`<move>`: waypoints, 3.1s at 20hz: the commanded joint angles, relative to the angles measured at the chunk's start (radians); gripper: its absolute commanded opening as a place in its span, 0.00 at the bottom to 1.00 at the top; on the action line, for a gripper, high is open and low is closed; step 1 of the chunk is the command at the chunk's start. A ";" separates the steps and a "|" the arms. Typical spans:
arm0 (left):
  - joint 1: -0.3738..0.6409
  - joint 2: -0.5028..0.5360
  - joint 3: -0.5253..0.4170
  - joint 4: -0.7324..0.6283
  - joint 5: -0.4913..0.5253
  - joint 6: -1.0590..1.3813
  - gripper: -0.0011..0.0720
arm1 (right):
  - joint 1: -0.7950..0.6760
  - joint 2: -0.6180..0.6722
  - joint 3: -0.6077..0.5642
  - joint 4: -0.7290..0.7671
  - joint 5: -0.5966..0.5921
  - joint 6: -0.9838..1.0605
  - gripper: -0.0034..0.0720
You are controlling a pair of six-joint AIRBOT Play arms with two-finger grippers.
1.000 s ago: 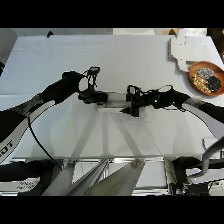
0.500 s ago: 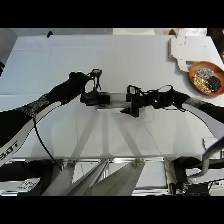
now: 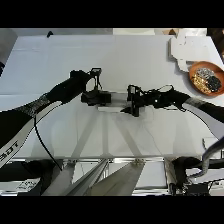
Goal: Fold the box and place the chain.
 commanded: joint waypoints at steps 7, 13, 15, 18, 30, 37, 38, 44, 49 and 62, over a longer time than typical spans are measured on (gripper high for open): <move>-0.042 -0.044 0.039 0.020 -0.047 -0.004 0.39 | 0.001 0.001 0.000 0.000 0.006 -0.004 0.62; -0.056 -0.056 0.039 0.085 -0.023 -0.072 0.34 | 0.001 0.001 0.000 0.000 0.006 -0.004 0.62; -0.056 -0.056 0.039 0.095 -0.020 -0.072 0.20 | 0.001 0.001 0.000 0.000 0.006 -0.004 0.62; -0.058 -0.056 0.039 0.105 -0.018 -0.090 0.03 | 0.001 0.001 0.000 0.000 0.006 -0.004 0.62; -0.052 -0.056 0.039 0.100 0.006 -0.098 0.94 | 0.001 0.001 0.000 0.000 0.006 -0.004 0.62; -0.046 -0.066 0.039 0.100 0.018 -0.116 0.54 | 0.001 0.001 0.000 0.000 0.006 -0.004 0.62; -0.046 -0.075 0.038 0.097 0.013 -0.116 0.54 | 0.001 0.001 0.000 0.000 0.006 -0.004 0.62; -0.046 -0.103 0.038 0.072 -0.001 -0.116 0.19 | 0.001 0.001 0.000 0.000 0.006 -0.004 0.62; -0.046 -0.103 0.038 0.080 -0.021 -0.117 0.02 | 0.001 0.001 0.000 0.000 0.006 -0.004 0.62; -0.031 0.085 0.038 0.100 -0.116 -0.119 0.64 | 0.001 0.001 0.000 0.000 0.006 -0.004 0.62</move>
